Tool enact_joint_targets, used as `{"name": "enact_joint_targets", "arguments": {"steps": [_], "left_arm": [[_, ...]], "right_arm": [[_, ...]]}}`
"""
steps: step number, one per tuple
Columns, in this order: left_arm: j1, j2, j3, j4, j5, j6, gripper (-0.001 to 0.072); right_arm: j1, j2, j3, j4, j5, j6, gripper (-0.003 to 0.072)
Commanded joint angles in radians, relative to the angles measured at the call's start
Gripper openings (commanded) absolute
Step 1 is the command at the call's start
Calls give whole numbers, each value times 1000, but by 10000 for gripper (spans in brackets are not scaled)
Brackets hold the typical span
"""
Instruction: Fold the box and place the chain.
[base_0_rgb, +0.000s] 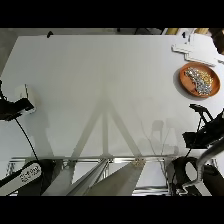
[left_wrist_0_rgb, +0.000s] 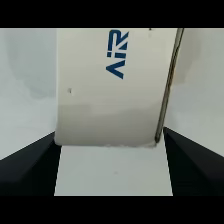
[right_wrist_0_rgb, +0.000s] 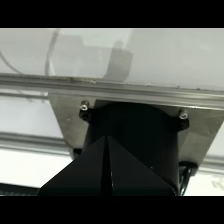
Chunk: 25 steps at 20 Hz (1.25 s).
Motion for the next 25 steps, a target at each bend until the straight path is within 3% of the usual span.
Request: {"name": "enact_joint_targets", "arguments": {"steps": [1,6,13,16,25], "left_arm": [[-1,40,0,-13,-48,-16,696],[-2,230,0,-121,-129,4,695],[-144,484,0,-70,-241,42,695],[-177,527,0,7,-238,40,694],[-182,528,-1,-8,-198,37,694]], "right_arm": [[-1,1,-1,0,0,0,21],[-1,1,-1,0,0,0,21],[-1,1,-1,0,0,0,21],[-1,1,-1,0,0,0,21],[-1,1,-1,0,0,0,21]]}}
